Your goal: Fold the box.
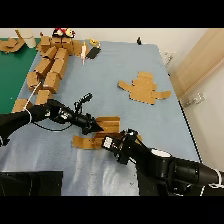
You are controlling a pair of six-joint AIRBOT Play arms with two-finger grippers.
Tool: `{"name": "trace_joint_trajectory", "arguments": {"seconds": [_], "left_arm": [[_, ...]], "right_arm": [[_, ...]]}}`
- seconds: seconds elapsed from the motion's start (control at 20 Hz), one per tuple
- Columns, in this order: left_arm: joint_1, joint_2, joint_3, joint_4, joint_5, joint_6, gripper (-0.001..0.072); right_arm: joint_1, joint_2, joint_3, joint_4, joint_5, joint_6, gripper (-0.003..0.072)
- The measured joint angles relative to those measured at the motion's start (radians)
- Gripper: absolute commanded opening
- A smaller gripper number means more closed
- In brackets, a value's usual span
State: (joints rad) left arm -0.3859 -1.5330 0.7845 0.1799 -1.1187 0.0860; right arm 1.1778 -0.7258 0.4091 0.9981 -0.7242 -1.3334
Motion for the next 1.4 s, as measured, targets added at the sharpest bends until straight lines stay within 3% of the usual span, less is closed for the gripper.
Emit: {"name": "trace_joint_trajectory", "arguments": {"seconds": [0.45,0.65,0.9,1.1,1.4], "left_arm": [[0.0,0.0,0.0,0.0,0.001,0.0,0.0012],[0.0,0.0,0.0,0.0,0.0,0.0,0.0012],[0.0,0.0,0.0,0.0,0.0,0.0,0.0012],[0.0,0.0,0.0,0.001,-0.001,0.0,0.0012],[0.0,0.0,0.0,0.0,0.002,0.0,0.0012]], "right_arm": [[-0.225,0.075,-0.035,0.317,0.091,-0.417,0.0649],[-0.405,0.066,-0.037,0.663,0.101,-0.799,0.0649],[-0.616,-0.01,-0.027,1.077,0.024,-1.268,0.0649],[-0.681,-0.109,0.017,1.206,-0.023,-1.464,0.0649],[-0.711,-0.193,0.06,1.236,-0.063,-1.567,0.0649]]}}
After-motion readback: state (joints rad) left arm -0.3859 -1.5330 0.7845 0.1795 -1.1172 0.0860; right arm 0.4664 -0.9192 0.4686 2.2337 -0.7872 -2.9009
